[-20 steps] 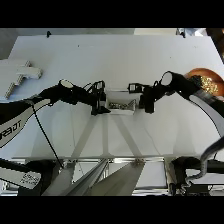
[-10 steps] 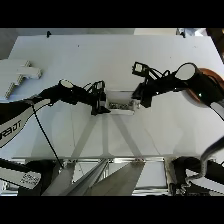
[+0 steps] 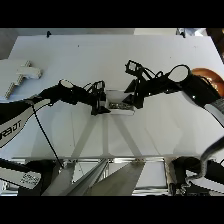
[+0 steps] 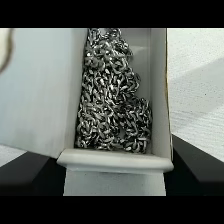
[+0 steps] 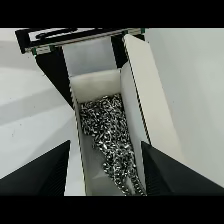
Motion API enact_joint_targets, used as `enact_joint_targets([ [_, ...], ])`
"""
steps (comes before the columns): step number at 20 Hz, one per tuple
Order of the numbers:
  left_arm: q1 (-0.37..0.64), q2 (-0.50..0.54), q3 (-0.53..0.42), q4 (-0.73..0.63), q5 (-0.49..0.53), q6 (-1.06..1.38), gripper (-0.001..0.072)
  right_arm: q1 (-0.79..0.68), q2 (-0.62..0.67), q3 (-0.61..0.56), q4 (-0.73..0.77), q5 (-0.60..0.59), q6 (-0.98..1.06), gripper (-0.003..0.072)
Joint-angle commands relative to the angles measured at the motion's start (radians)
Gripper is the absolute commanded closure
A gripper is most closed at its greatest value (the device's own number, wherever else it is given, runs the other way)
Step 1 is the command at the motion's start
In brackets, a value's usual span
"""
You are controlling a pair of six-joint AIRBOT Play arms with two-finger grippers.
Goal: Fold the box and place the chain.
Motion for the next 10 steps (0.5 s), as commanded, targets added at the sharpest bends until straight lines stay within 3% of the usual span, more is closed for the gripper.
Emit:
enact_joint_targets([
  [1, -0.001, 0.001, 0.0, 0.0, 0.0, 0.0, 0.0254, -0.026, 0.0, 0.001, -0.055, 0.053, 0.0, 0.0211],
  [7, -0.001, 0.001, 0.0, 0.0, 0.0, 0.0, 0.0254, -0.163, 0.002, 0.001, -0.161, 0.138, 0.0, 0.0211],
  [10, -0.001, 0.001, 0.0, 0.0, 0.0, 0.0, 0.0254, -0.186, 0.002, -0.003, -0.293, 0.095, 0.012, 0.023],
])
